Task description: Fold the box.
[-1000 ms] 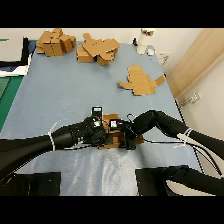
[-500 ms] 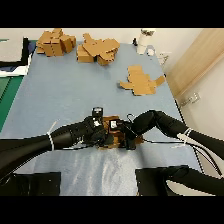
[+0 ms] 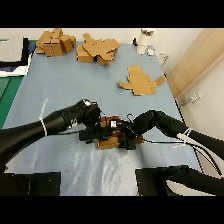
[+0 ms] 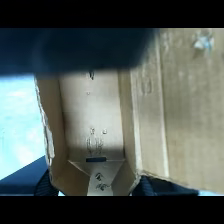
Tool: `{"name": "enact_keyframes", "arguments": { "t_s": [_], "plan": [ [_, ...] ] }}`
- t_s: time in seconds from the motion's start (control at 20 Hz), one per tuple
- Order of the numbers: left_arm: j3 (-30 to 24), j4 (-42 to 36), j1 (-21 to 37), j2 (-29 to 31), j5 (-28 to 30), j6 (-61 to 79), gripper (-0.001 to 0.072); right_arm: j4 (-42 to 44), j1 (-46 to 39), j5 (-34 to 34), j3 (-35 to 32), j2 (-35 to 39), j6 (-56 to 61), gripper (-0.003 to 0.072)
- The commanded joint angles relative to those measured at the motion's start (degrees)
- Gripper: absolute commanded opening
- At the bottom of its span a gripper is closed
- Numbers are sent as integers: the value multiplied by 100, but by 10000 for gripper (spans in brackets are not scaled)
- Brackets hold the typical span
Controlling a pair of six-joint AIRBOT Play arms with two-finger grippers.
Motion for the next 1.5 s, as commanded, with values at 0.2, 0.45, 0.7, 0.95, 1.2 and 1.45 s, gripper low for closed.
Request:
{"name": "enact_keyframes", "arguments": {
  "t_s": [0.2, 0.45, 0.7, 0.95, 1.2, 1.45],
  "plan": [
    [116, -1084, 1213, -9, -1296, 1025, 428, 0, -2, 0, 2, -4, 0, 535],
    [116, -1099, 1958, -9, -1543, 2535, 90, 0, -2, 0, 2, -4, 0, 535],
    [116, -1161, 2212, 9, -723, 6378, 10, 0, -2, 2, 2, -4, 0, 535],
    [46, -1316, 2214, 35, -245, 8299, 9, 0, -2, 2, 2, -4, 0, 536],
    [-186, -2227, 2531, 76, -367, 9919, 8, 0, -2, 2, 2, -4, 0, 535],
    [-1303, -2612, 2758, 623, 728, 12198, 11, 0, -2, 0, 2, -4, 0, 535]
  ]
}}
